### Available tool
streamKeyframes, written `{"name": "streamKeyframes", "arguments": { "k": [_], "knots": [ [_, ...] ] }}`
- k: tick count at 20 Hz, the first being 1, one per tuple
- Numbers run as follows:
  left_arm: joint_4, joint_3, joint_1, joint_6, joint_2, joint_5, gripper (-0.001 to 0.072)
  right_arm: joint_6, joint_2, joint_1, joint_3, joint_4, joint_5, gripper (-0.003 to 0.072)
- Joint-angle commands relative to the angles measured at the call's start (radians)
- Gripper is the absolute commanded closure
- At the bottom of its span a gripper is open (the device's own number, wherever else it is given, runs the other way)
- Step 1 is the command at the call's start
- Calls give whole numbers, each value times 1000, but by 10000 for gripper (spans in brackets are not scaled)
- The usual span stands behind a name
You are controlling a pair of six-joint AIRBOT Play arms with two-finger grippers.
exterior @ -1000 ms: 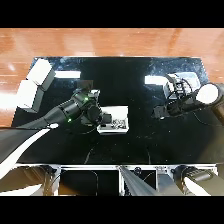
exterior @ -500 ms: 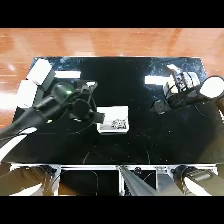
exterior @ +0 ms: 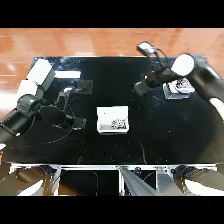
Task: Fold the box and place the chain.
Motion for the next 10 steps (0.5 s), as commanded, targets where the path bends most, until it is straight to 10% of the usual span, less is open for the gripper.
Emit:
{"name": "streamKeyframes", "arguments": {
  "k": [1,10],
  "knots": [
    [-55,-42,26,26,22,-73,321,-148,-184,43,169,114,76,-31],
    [-57,-42,26,25,22,-117,322,-252,-202,119,166,281,311,-31]
  ]
}}
